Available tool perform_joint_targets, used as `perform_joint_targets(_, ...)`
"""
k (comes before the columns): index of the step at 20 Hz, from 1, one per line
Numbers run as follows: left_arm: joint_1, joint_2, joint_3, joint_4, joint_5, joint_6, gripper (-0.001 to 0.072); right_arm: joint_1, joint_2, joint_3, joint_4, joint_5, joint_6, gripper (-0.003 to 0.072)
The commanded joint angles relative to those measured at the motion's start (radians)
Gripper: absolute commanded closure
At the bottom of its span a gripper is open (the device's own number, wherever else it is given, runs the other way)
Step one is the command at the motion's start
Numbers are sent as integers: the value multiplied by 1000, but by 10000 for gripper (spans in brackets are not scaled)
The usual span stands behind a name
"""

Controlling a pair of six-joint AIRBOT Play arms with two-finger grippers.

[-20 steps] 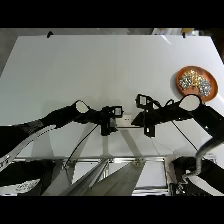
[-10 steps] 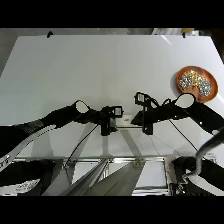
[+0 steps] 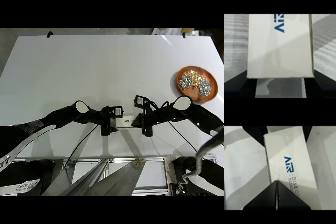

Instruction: Fold the box and place the chain.

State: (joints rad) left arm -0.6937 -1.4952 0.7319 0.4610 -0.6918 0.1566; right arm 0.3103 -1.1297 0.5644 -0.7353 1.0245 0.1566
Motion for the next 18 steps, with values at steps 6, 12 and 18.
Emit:
perform_joint_targets(6, 0, 1, 0, 0, -1, 0, 439, -1, 5, -3, -19, -20, 4, 673)
perform_joint_targets(12, 0, 1, 0, 0, -1, 0, 439, -1, 215, 2, -85, -93, 172, 673)
perform_joint_targets(18, 0, 1, 0, 0, -2, 0, 439, -1, 331, 5, -832, 42, 984, 673)
